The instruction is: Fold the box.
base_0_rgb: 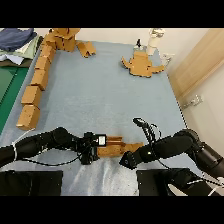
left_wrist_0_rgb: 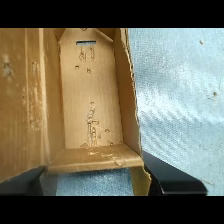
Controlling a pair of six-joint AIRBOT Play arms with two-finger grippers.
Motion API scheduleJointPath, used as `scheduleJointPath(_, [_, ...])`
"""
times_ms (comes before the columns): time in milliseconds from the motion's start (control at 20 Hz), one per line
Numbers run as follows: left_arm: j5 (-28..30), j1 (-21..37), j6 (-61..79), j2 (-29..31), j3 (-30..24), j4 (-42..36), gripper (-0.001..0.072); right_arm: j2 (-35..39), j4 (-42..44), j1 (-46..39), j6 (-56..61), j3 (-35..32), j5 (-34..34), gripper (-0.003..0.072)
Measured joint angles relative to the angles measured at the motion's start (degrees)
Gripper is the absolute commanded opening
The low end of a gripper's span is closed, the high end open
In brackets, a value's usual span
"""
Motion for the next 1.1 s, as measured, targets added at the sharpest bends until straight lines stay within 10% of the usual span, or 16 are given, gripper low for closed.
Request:
scheduleJointPath(650, [0.0, 0.0, -0.02, 0.0, 0.0, -0.02, 0.0597, 0.0, 0.0, 0.0, 0.37, 0.0, 0.0, 0.0695])
scheduleJointPath(700, [0.0, 0.0, -0.02, 0.0, 0.0, -0.02, 0.0575, 0.02, 0.0, 0.0, 0.37, 0.0, 0.02, 0.0695])
scheduleJointPath(750, [0.0, 0.0, -0.02, 0.0, 0.0, -0.02, 0.0355, 0.0, 0.0, 0.0, 0.37, 0.0, 0.0, 0.0695])
scheduleJointPath(850, [-0.04, 0.0, -0.04, 0.0, 0.04, -0.02, 0.0282, 0.0, 0.0, 0.0, 0.39, 0.0, 0.02, 0.0695])
scheduleJointPath(950, [-0.13, 0.0, -0.02, 0.0, 0.07, 0.0, 0.0549, 0.0, -0.02, 0.0, 0.39, 0.0, 0.0, 0.0695])
scheduleJointPath(1100, [-0.17, 0.0, -0.02, 0.0, 0.07, 0.0, 0.0609, 0.0, -0.02, 0.0, 0.39, 0.0, 0.02, 0.0695])
